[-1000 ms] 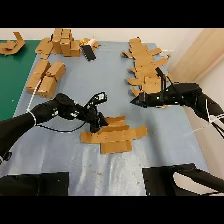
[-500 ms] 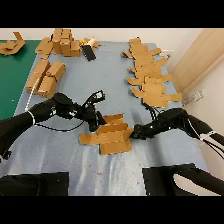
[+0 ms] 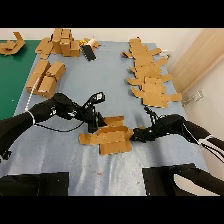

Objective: Fold the box.

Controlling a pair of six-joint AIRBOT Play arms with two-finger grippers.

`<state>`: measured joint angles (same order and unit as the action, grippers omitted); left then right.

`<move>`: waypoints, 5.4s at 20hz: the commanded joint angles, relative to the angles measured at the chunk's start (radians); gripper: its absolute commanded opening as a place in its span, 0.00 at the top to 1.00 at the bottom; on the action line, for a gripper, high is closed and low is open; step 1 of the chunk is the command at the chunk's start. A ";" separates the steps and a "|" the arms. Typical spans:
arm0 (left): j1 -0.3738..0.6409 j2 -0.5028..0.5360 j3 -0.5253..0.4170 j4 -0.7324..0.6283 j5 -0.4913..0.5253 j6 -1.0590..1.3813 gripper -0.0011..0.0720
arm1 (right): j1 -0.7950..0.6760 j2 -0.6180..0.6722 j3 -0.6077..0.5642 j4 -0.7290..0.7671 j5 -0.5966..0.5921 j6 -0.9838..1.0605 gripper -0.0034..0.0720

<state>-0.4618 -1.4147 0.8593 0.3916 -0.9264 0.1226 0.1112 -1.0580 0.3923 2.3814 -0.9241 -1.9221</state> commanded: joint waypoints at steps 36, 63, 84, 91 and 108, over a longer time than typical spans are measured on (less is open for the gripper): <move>-0.034 0.000 -0.015 -0.009 0.032 0.042 0.97 | 0.001 0.234 -0.003 -0.044 0.107 0.057 0.95; -0.006 0.000 -0.015 -0.010 0.002 0.016 0.97 | 0.374 0.406 -0.003 -0.372 0.074 0.000 0.95; -0.006 0.000 -0.015 -0.010 0.000 0.016 0.97 | 0.943 0.236 -0.026 -0.992 0.235 0.071 0.24; -0.006 0.000 -0.015 -0.010 0.000 0.016 0.97 | 0.943 0.235 -0.026 -1.088 0.244 0.047 0.24; -0.006 0.000 -0.015 -0.010 0.000 0.016 0.97 | 0.909 0.286 -0.026 -1.189 0.349 0.337 0.24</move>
<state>-0.4679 -1.4147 0.8448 0.3820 -0.9264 0.1387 1.0336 -0.7605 0.3668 1.2270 -0.6079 -1.6730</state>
